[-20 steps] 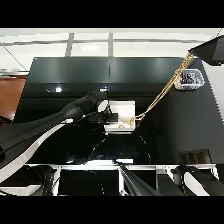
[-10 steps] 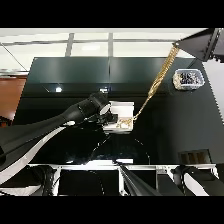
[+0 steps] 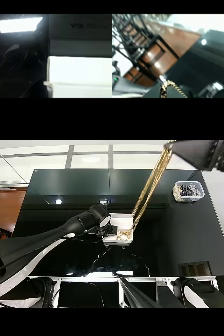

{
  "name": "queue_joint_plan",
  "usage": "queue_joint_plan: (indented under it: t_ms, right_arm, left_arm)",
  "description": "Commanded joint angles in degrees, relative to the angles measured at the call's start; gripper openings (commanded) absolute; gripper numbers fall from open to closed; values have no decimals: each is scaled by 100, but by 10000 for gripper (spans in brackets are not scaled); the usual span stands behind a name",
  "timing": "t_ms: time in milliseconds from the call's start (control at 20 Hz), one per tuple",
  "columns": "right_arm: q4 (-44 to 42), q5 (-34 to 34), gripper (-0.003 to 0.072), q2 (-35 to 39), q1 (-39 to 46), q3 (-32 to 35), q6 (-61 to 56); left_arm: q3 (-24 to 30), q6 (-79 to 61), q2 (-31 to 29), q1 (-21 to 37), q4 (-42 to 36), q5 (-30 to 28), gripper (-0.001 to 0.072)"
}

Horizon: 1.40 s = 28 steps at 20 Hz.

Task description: Fold the box and place the chain.

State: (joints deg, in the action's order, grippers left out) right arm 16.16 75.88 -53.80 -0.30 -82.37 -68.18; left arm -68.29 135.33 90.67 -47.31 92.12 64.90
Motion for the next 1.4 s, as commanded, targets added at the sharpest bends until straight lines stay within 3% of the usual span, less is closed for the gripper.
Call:
queue_joint_plan:
  t_ms: [0, 200, 450, 650, 750, 1000, 1250, 1300, 1350]
  right_arm:
    - [555, 260, 22, 9, -52, 4, -98]
    - [494, 424, 22, 9, -146, 4, -188]
    - [1075, -544, 22, -11, -1145, 291, -168]
    - [1596, -470, 22, -11, -1233, 1106, -166]
    - [1786, -654, 22, -11, -1235, 1821, -173]
    - [1676, -2286, 23, -330, -1703, 3663, -188]
    - [1606, -2509, 25, -754, -1908, 3919, -186]
    - [1576, -2413, 100, -754, -1882, 3897, -184]
    - [1591, -2135, 397, -750, -1792, 3827, -142]
  left_arm:
    - [2, -9, -4, -4, 4, 17, 32]
    - [2, -4, -4, -4, 4, 17, 31]
    - [2, -9, -4, -4, 4, 33, 32]
    - [0, -7, -4, -4, 20, 28, 32]
    - [2, -7, -4, -4, 22, 31, 32]
    - [2, -7, -4, -4, 22, 31, 32]
    - [2, -7, -4, 0, 24, 31, 31]
    - [2, -7, -4, 0, 24, 31, 32]
    - [2, -7, -4, 0, 24, 31, 32]
